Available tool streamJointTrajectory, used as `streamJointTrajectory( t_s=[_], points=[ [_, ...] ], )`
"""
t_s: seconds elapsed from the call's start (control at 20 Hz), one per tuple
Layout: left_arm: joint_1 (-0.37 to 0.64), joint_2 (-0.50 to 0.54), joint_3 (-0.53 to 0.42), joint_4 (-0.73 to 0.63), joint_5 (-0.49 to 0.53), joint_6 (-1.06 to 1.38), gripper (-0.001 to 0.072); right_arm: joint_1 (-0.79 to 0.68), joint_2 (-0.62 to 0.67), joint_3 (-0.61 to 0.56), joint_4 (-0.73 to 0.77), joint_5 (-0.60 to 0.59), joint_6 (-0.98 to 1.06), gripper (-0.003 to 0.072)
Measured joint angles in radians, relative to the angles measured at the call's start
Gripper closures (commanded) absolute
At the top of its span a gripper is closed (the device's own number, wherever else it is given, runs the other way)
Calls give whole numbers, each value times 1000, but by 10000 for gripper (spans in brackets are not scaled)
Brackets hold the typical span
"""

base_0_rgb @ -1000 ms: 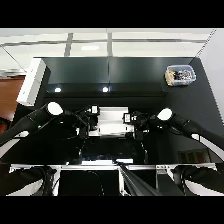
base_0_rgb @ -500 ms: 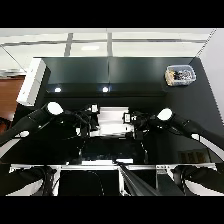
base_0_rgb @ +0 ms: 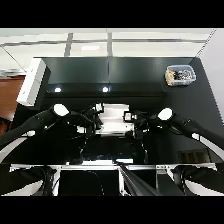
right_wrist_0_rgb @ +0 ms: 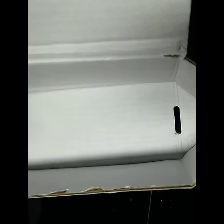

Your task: Fold the box and place the chain.

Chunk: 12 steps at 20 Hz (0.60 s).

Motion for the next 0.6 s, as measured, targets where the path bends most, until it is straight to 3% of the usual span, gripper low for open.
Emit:
streamJointTrajectory(
  t_s=[0.05, 0.1, 0.15, 0.2, 0.25, 0.35, 0.4, 0.45, 0.5, 0.55, 0.6],
  points=[
    [-3, -1, 0, -1, 8, 2, 675, 0, 0, 0, 0, 0, 0, 431],
    [-5, -2, 0, -2, 16, 3, 674, 0, 0, 0, 0, 0, 0, 431],
    [-6, -3, 0, -3, 18, 3, 613, 0, 0, 0, 0, 0, -1, 431],
    [-7, -3, 0, -4, 20, 3, 398, 0, 0, 0, -1, 0, -1, 431],
    [-8, -3, 0, -6, 20, 3, 357, 0, 0, 0, 0, 0, -1, 431],
    [-10, -2, 0, -7, 23, 2, 594, 0, 0, 0, 0, 0, -1, 431],
    [-10, -1, 0, -2, 24, 4, 444, 0, 0, 0, -1, 0, -1, 431],
    [-12, 0, 1, -3, 23, 3, 355, 0, 0, 0, -1, 0, -1, 431],
    [-12, 2, 1, -6, 24, 0, 429, 0, 0, 0, -1, 0, -1, 431],
    [-12, 6, 1, -2, 23, -6, 696, 0, 0, 0, -1, 0, -1, 431],
    [-10, 13, 2, 12, 22, -16, 686, 0, 0, 0, -1, 0, -1, 431]
  ],
)
